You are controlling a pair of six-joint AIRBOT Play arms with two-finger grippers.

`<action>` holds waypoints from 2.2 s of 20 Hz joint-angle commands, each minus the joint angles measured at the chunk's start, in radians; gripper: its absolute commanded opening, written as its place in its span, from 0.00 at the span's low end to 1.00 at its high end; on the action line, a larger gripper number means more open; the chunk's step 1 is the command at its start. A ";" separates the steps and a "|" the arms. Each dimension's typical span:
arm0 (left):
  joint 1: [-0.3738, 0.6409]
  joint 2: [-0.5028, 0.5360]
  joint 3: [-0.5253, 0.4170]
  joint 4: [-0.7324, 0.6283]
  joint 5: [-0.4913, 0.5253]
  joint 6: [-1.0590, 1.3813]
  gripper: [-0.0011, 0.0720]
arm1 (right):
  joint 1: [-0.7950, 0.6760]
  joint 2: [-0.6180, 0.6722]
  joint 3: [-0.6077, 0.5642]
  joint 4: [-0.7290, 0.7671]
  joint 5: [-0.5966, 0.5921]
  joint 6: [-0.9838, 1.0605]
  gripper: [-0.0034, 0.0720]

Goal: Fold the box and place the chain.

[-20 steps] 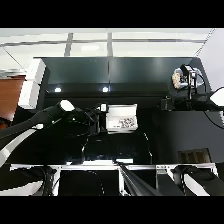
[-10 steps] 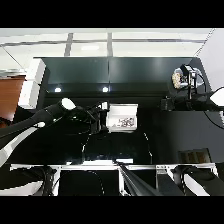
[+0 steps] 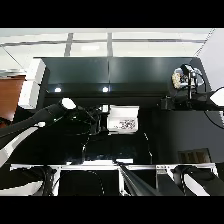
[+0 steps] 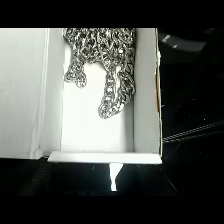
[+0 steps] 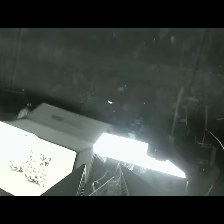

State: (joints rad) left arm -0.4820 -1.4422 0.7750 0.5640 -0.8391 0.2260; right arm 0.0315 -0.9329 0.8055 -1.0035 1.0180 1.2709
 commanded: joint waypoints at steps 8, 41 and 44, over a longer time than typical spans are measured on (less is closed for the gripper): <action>-0.003 0.000 0.002 0.000 -0.003 0.003 0.49 | 0.031 -0.105 0.000 0.175 -0.169 -0.135 0.94; -0.003 0.000 0.002 0.000 -0.003 0.003 0.50 | 0.308 -0.241 0.008 0.268 -0.004 -0.991 0.61; -0.003 0.000 0.002 0.000 -0.003 0.003 0.50 | 0.332 -0.243 0.006 0.254 -0.016 -0.991 0.61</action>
State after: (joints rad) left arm -0.4843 -1.4422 0.7765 0.5640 -0.8417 0.2287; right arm 0.3470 -1.1736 0.8135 -0.7372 1.0115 0.2836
